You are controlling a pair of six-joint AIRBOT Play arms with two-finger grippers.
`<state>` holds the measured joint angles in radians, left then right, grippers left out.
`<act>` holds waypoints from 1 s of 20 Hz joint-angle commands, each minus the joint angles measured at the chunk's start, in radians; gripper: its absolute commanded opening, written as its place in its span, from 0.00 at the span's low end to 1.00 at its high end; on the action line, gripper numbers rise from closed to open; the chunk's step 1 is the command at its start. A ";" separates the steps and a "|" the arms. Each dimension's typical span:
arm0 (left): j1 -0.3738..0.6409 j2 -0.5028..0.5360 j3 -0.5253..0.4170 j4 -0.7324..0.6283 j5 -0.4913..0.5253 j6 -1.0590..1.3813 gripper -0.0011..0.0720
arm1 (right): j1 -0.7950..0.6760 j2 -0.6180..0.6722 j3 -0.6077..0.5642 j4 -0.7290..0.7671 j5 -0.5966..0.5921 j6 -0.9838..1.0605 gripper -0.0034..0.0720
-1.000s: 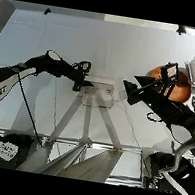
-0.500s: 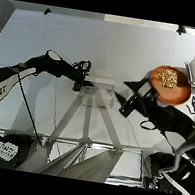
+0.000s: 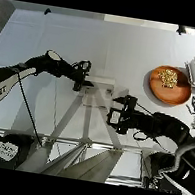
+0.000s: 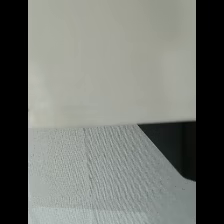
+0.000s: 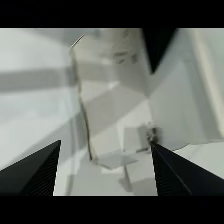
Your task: Fold the box and place the chain.
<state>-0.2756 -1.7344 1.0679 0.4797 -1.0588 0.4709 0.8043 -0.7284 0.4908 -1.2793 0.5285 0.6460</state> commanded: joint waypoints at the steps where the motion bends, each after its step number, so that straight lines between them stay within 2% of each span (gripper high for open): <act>1: 0.000 0.000 0.001 0.000 0.000 0.000 0.02 | -0.059 -0.044 0.000 0.056 0.045 -0.134 0.88; 4: 0.000 0.000 0.001 0.000 0.000 0.000 0.02 | -0.215 -0.076 0.000 0.137 0.128 -0.258 0.88; 7: 0.000 0.001 0.001 0.000 0.000 0.000 0.02 | -0.378 -0.169 0.010 0.308 0.241 -0.599 0.88; 9: 0.000 0.000 0.001 0.000 0.000 0.000 0.02 | -0.443 -0.257 0.033 0.402 0.266 -0.753 0.97; 13: 0.000 0.000 0.001 0.000 0.000 0.000 0.02 | -0.463 -0.404 0.043 0.514 0.202 -0.790 0.98; 17: 0.000 0.001 0.001 0.000 0.000 0.000 0.02 | -0.462 -0.479 0.043 0.686 0.086 -0.787 0.98; 20: 0.000 0.001 0.001 0.000 0.000 0.000 0.02 | -0.432 -0.531 0.043 0.685 0.027 -0.787 0.98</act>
